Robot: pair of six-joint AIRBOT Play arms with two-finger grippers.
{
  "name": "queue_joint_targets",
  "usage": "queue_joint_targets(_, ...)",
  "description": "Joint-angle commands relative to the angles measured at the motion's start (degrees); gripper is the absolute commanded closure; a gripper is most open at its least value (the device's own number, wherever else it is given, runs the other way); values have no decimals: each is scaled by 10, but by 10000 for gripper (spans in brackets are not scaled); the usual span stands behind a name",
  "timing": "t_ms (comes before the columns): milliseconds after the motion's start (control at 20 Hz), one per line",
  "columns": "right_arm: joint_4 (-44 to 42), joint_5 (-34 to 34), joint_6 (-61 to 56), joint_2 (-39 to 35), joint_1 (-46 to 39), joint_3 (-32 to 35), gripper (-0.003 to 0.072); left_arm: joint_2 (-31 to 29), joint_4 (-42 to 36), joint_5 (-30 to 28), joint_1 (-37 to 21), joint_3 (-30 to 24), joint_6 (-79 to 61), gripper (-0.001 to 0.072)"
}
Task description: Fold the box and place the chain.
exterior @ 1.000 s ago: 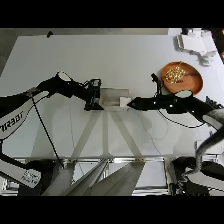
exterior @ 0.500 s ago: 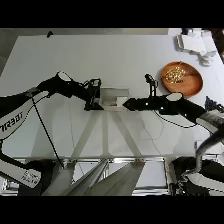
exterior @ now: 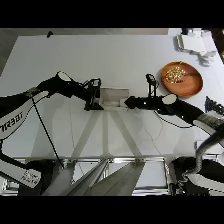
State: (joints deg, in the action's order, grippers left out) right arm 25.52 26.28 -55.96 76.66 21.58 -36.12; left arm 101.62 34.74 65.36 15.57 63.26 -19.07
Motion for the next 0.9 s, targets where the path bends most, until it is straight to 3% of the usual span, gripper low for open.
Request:
queue_joint_targets(0, 56, 39, -12, 0, 4, -11, 91, 0, 0, 0, 0, 0, 0, 498)
queue_joint_targets(50, 109, 65, -13, 0, 7, -26, 52, 0, 0, 0, 0, 0, 0, 498)
queue_joint_targets(150, 218, 88, -67, 0, 18, -59, 53, 0, 0, 0, 0, 0, 0, 498)
queue_joint_targets(450, 518, 90, -478, 24, 78, -136, 66, 0, 0, 0, 0, 0, 0, 498)
queue_joint_targets(700, 698, 153, -702, 87, 147, -202, 155, 0, 0, 0, 0, 0, 0, 498)
queue_joint_targets(850, 755, 211, -806, 125, 176, -248, 171, 0, 0, 0, 0, 0, 0, 498)
